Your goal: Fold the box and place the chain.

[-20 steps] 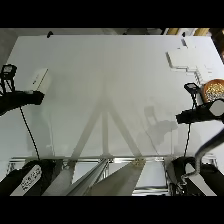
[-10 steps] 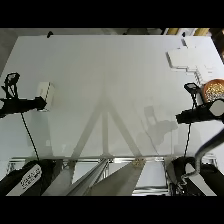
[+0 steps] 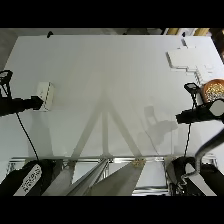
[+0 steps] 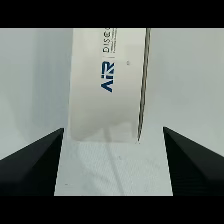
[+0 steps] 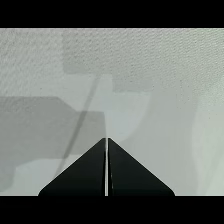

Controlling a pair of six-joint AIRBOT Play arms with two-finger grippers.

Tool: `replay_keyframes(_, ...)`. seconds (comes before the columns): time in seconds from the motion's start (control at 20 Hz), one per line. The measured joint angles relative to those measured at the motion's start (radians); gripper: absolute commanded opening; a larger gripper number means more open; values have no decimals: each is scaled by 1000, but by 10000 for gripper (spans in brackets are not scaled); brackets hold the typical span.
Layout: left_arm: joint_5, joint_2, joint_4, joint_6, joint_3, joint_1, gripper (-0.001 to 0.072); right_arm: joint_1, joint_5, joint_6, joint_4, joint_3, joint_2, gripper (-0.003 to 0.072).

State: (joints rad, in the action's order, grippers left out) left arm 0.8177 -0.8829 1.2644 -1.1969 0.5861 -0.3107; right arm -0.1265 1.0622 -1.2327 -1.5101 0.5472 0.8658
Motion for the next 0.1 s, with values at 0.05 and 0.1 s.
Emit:
replay_keyframes(0.05,0,11,0,0,0,0,698,0,0,0,0,0,0,18)
replay_keyframes(0.1,0,19,0,0,0,0,698,0,0,0,0,0,0,18)
